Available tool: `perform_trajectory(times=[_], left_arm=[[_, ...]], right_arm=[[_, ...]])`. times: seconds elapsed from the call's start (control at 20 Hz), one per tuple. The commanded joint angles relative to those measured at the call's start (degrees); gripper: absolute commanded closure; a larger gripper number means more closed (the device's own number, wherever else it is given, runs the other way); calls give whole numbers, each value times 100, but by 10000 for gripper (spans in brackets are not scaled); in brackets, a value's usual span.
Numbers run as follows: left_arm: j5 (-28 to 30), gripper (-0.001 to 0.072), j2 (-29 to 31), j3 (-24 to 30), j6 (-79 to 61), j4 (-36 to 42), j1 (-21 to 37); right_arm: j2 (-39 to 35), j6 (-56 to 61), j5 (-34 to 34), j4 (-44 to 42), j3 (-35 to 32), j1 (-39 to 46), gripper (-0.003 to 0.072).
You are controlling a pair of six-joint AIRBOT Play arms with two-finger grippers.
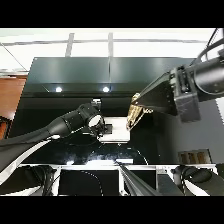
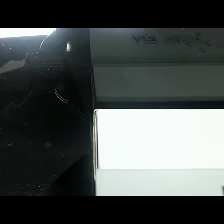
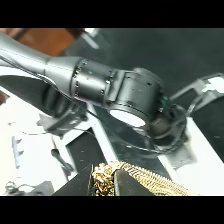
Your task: Fold the box and place the chain.
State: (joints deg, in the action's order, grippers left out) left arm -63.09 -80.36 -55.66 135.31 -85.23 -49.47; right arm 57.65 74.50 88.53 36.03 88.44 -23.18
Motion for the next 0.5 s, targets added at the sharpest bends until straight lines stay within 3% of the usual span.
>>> perform_trajectory(times=[0.0,0.25,0.45], left_arm=[[2,680,2,2,-2,0,4],[0,680,2,2,-4,-2,4],[-2,680,2,2,-2,0,4]], right_arm=[[2,-129,-302,-433,-468,-15,683],[2,-129,-428,-273,-1272,-15,683],[2,-120,-962,59,-2435,-17,682]])
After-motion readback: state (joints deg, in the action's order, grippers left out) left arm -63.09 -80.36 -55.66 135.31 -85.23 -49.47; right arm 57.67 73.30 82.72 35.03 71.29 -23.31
